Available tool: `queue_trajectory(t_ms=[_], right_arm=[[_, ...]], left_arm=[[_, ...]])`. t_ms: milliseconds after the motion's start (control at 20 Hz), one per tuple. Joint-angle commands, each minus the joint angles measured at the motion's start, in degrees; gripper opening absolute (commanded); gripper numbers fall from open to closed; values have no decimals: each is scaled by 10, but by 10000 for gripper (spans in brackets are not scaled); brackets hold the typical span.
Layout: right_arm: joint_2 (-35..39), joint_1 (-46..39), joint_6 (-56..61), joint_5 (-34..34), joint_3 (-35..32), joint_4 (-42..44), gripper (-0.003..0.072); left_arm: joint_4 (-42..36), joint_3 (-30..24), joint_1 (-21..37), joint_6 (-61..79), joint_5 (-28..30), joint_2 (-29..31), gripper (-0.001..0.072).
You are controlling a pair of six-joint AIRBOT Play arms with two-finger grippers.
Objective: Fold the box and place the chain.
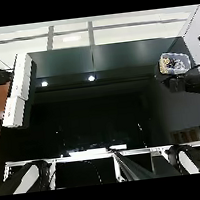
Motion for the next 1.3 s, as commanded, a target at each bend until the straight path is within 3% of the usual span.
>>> queue_trajectory(t_ms=[0, 150, 250, 400, 1250], right_arm=[[37, 42, -13, -169, -28, -104, 12], [28, 46, -13, -276, -96, -113, 13], [25, 46, -13, -299, -120, -138, 14], [25, 46, -13, -260, -122, -144, 14], [25, 46, -13, -258, -122, -146, 14]], left_arm=[[-28, -131, -103, -11, 128, 122, 25], [-21, -277, -160, -11, 282, 212, 26], [-18, -317, -161, -11, 308, 242, 28], [-9, -323, -159, -11, 308, 248, 28], [-9, -323, -159, -11, 310, 248, 28]])
